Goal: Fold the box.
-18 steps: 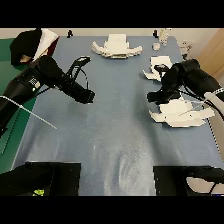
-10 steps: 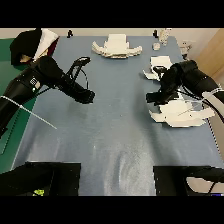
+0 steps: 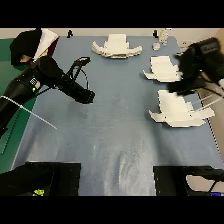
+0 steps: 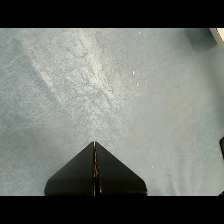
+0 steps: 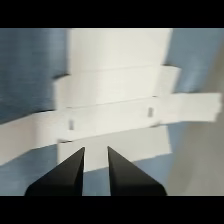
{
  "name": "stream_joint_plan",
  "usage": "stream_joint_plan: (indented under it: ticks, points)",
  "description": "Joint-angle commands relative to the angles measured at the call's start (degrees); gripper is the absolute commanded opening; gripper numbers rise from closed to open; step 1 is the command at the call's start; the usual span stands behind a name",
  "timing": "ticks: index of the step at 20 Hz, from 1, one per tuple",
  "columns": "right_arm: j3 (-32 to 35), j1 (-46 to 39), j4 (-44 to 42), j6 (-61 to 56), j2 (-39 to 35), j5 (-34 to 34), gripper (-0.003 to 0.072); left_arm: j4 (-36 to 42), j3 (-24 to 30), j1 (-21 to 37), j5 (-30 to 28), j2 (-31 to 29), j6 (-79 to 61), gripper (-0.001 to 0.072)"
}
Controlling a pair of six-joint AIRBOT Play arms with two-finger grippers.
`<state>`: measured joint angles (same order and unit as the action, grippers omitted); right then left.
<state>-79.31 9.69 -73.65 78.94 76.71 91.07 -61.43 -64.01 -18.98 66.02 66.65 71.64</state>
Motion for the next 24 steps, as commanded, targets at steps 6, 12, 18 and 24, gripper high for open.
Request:
stream_joint_plan:
  ticks: [6, 12, 18, 24]
  points:
    - [-1.0, -37.6, -13.9, 8.8, 1.4, -6.6, 0.0355, 1.0, 0.0, 0.0, -1.1, 0.0, 0.0, 0.0015]
    - [-3.0, -51.3, -24.8, 20.9, 15.3, -9.4, 0.0396, 2.3, 0.0, 0.0, -4.6, 0.0, 0.0, 0.0015]
    - [-12.4, -53.7, -36.0, 28.9, 26.8, -5.4, 0.0396, 3.2, 0.0, 0.0, -4.5, 0.0, 0.0, 0.0015]
    - [-12.4, -53.5, -41.1, 35.3, 30.4, -0.6, 0.0258, 5.5, 0.0, 0.0, -3.9, 0.0, 0.0, 0.0014]
